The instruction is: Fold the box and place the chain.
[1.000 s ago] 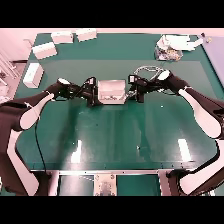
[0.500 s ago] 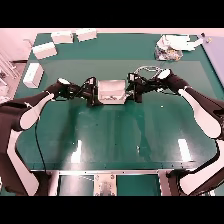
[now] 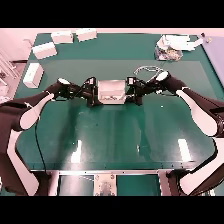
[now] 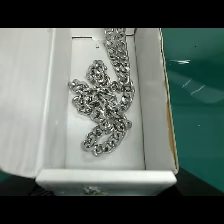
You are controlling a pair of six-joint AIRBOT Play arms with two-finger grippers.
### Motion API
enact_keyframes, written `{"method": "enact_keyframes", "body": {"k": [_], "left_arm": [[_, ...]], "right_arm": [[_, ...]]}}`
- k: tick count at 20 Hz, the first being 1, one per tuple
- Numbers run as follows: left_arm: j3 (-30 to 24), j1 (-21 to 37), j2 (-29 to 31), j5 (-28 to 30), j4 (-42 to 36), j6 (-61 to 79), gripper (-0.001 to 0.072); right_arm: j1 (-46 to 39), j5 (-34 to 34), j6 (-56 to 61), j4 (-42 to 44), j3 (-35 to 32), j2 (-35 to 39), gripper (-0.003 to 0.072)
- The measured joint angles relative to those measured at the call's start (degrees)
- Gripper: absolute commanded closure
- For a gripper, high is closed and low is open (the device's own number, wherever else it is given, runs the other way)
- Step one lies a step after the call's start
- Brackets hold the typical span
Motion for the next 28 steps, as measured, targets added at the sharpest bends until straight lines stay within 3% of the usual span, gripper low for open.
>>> {"method": "enact_keyframes", "body": {"k": [4,7,12,28], "left_arm": [[0.0,0.0,0.0,0.0,0.0,0.0,0.0460],[0.0,0.0,0.0,0.0,0.0,0.0,0.0460],[0.0,0.0,0.0,0.0,0.0,0.0,0.0460],[0.0,0.0,0.0,0.0,0.0,0.0,0.0460]], "right_arm": [[0.0,-1.0,-0.1,0.5,0.2,-1.0,0.0424],[0.0,-2.1,0.0,0.3,0.5,-1.2,0.0673],[0.0,-2.4,2.9,-1.0,1.0,0.1,0.0673],[0.3,2.1,7.1,6.3,1.2,15.2,0.0673]]}}
